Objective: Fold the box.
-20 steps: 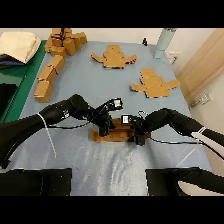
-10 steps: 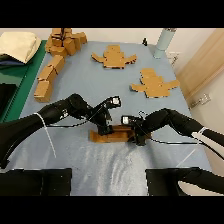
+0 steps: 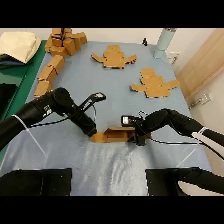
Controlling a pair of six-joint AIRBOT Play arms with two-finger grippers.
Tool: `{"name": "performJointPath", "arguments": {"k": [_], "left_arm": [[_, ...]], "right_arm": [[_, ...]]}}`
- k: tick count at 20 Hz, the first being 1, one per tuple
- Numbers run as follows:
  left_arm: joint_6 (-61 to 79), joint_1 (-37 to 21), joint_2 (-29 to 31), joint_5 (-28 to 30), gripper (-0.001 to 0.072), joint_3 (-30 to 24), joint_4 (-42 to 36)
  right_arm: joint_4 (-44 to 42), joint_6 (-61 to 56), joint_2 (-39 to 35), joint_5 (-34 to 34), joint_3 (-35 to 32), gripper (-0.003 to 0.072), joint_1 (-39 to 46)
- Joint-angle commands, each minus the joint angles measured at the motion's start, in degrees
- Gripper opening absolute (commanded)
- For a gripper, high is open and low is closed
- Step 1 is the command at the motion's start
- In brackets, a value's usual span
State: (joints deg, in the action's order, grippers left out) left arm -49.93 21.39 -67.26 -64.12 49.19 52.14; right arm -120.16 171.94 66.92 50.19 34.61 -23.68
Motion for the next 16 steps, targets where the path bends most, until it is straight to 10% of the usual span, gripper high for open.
{"name": "performJointPath", "arguments": {"k": [1,4,9,16], "left_arm": [[-13.0,1.6,0.8,-11.0,0.0018,-3.5,-9.6],[-12.6,5.9,0.8,2.2,0.0018,-7.7,-27.2],[-12.7,6.7,0.3,23.6,0.0018,-7.7,-33.8],[-12.7,6.7,-3.5,34.9,0.0017,-7.7,-35.1]], "right_arm": [[0.0,0.0,0.0,-0.2,0.1,0.0455,0.0],[0.0,0.0,0.0,-0.2,0.1,0.0455,0.0],[0.0,0.0,0.0,-0.2,0.1,0.0455,0.0],[0.0,0.0,0.0,-0.2,0.1,0.0455,0.0]]}}
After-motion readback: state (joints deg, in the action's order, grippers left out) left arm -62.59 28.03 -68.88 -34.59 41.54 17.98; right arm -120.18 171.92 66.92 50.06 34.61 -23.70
